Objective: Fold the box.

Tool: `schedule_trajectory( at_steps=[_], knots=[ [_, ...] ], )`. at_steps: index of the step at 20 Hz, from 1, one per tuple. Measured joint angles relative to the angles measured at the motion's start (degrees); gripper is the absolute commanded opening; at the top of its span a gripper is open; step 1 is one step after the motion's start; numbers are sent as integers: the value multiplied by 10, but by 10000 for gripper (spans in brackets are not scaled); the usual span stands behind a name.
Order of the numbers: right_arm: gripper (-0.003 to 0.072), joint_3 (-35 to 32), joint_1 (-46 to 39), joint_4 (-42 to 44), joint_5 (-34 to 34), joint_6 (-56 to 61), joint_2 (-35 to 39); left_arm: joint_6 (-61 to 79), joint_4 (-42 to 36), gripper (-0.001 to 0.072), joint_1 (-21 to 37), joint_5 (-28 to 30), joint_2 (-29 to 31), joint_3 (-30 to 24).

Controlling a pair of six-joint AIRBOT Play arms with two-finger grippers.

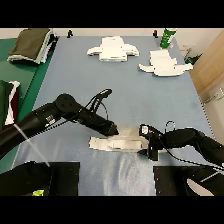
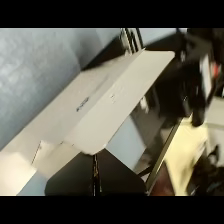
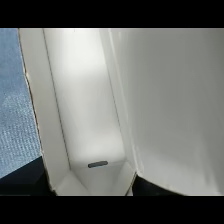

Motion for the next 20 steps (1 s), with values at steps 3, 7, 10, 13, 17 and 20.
schedule_trajectory(
  at_steps=[3,7,10,13,17,20],
  knots=[
    [520,0,0,0,0,0,0,-23,-35,13,3,41,-59,28],
    [520,0,0,0,0,0,0,-68,-50,12,8,70,-128,43],
    [520,0,0,0,0,0,0,-87,-52,13,8,71,-162,47],
    [519,0,0,0,0,0,0,-113,-39,13,8,64,-181,47],
    [520,0,0,0,0,-1,0,-157,12,13,8,39,-190,48],
    [520,0,0,-1,0,-1,0,-172,27,13,8,24,-192,48]
  ],
)
